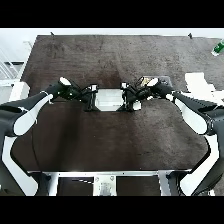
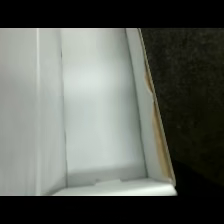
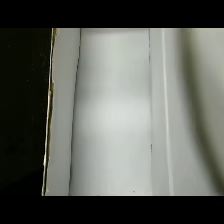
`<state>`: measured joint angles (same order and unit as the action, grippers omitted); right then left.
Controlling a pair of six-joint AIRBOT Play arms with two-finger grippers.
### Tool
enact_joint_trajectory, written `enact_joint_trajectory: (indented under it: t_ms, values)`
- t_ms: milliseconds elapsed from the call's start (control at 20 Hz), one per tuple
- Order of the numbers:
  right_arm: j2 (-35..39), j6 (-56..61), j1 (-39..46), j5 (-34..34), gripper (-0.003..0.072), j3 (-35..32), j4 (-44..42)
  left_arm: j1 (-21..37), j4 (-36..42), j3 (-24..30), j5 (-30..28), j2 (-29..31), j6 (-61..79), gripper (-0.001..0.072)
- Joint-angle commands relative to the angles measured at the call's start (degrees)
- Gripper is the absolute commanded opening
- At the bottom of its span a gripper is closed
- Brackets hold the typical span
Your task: Fold the box and place the chain.
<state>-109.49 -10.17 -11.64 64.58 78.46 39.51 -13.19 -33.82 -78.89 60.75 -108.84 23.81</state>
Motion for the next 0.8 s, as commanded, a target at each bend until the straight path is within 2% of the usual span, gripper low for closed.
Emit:
enact_joint_trajectory:
  t_ms: [0,750]
  values:
    - [0.0,0.1,0.0,0.0,0.0503,0.0,0.0,0.0,-0.3,0.0,-0.2,0.0,-1.3,0.0705]
    - [0.0,0.1,0.0,0.0,0.0503,0.0,0.0,0.2,-1.3,-0.2,-0.8,-0.2,-5.5,0.0693]
